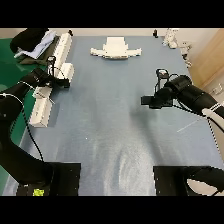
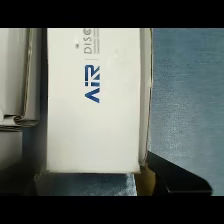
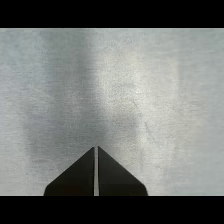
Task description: Fold the box.
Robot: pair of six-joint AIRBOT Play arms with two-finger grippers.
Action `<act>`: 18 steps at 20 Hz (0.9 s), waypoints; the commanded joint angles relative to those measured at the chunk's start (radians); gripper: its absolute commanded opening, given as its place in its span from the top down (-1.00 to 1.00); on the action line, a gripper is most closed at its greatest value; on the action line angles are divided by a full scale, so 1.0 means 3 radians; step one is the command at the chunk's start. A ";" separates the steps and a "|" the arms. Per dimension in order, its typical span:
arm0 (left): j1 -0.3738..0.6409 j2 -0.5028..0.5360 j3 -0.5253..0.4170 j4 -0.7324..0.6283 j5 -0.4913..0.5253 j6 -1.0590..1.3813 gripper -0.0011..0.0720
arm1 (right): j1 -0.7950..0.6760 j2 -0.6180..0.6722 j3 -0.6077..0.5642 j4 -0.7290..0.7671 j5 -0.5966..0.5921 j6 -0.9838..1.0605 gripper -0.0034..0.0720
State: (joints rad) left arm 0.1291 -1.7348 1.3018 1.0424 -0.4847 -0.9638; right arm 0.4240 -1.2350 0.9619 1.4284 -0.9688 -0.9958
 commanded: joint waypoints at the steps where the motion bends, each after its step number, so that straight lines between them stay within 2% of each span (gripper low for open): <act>1: 0.0004 0.0004 0.0003 -0.0029 0.0000 -0.0104 -0.92 | -0.0001 0.0000 0.0003 -0.0004 0.0001 -0.0001 0.81; 4: 0.0011 0.0037 0.0009 -0.0028 -0.0062 -0.0108 -0.92 | -0.0001 0.0000 0.0003 -0.0003 0.0000 -0.0024 0.81; 8: 0.0022 0.0215 0.0072 0.0034 -0.0317 -0.0108 -0.92 | -0.0001 0.0000 0.0003 0.0001 -0.0001 -0.0034 0.81; 12: 0.0074 0.0492 0.0192 0.0128 -0.0936 -0.0112 -0.92 | -0.0001 0.0000 0.0003 0.0001 -0.0009 -0.0034 0.81; 15: 0.0093 0.0828 0.0245 0.0131 -0.1474 -0.0193 -0.92 | -0.0001 0.0000 0.0003 0.0013 -0.0025 -0.0036 0.81; 18: 0.0028 0.1164 0.0252 0.0052 -0.1869 -0.0195 -0.92 | -0.0001 0.0000 0.0003 0.0028 -0.0025 -0.0034 0.81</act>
